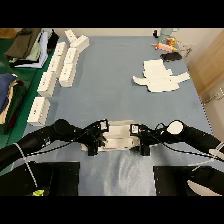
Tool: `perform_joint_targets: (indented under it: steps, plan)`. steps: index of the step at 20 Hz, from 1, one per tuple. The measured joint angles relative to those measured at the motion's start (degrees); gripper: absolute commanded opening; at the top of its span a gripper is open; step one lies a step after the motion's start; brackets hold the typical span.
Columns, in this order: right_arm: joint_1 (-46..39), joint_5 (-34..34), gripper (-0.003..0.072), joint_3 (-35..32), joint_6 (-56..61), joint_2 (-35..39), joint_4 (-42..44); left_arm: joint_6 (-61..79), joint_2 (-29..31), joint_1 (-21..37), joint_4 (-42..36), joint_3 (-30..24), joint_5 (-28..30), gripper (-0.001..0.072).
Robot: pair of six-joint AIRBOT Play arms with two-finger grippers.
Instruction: Fold the box.
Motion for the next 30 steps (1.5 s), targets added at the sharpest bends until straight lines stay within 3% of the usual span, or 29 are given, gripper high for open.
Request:
perform_joint_targets:
  steps: [1, 3, 4, 8, 9, 10, 11, 14, 18, 22, 26, 30]
  plan:
    - [0.0, 0.0, 0.0502, 0.0, 0.0, 0.0, 0.0, 0.7, -0.3, -0.2, -1.1, 0.0, 0.5, 0.0212]
    - [0.0, 0.0, 0.0502, 0.0, 0.1, 0.0, 0.0, 1.8, -0.6, -0.5, -2.6, 0.0, 1.1, 0.0625]
    - [0.0, 0.0, 0.0501, 0.0, 0.1, 0.0, 0.0, 2.1, -0.8, -0.6, -3.3, 0.0, 1.2, 0.0659]
    - [0.0, 0.0, 0.0502, 0.0, 0.0, 0.0, 0.0, 2.4, -1.0, -0.7, -4.1, 0.0, 1.6, 0.0658]
    - [0.0, 0.0, 0.0501, 0.0, 0.0, 0.0, 0.0, 2.4, -1.0, -0.9, -4.2, 0.0, 1.7, 0.0636]
    - [0.0, 0.0, 0.0501, 0.0, 0.0, 0.0, 0.0, 2.3, -1.0, -0.9, -4.2, 0.0, 1.8, 0.0392]
    - [0.0, 0.0, 0.0501, 0.0, 0.0, 0.0, 0.0, 1.7, -1.0, -0.8, -4.3, 0.0, 2.1, 0.0042]
    - [0.0, 0.0, 0.0501, 0.0, 0.0, 0.0, 0.0, -4.5, 0.5, -0.7, -1.0, 0.5, 2.1, 0.0017]
    - [0.0, 0.0, 0.0501, 0.0, 0.0, 0.0, 0.0, -26.7, 7.1, -0.7, 13.5, 1.1, -0.7, 0.0017]
    - [0.0, 0.0, 0.0501, 0.0, 0.0, 0.0, 0.0, -59.0, 18.9, 1.1, 30.0, 1.8, -7.9, 0.0017]
    - [0.0, 0.0, 0.0501, 0.0, 0.0, 0.0, 0.0, -93.7, 29.5, 7.1, 44.8, 1.8, -17.7, 0.0018]
    - [0.0, 0.0, 0.0501, 0.0, 0.0, 0.0, 0.0, -109.1, 32.2, 13.6, 48.5, -0.8, -23.5, 0.0018]
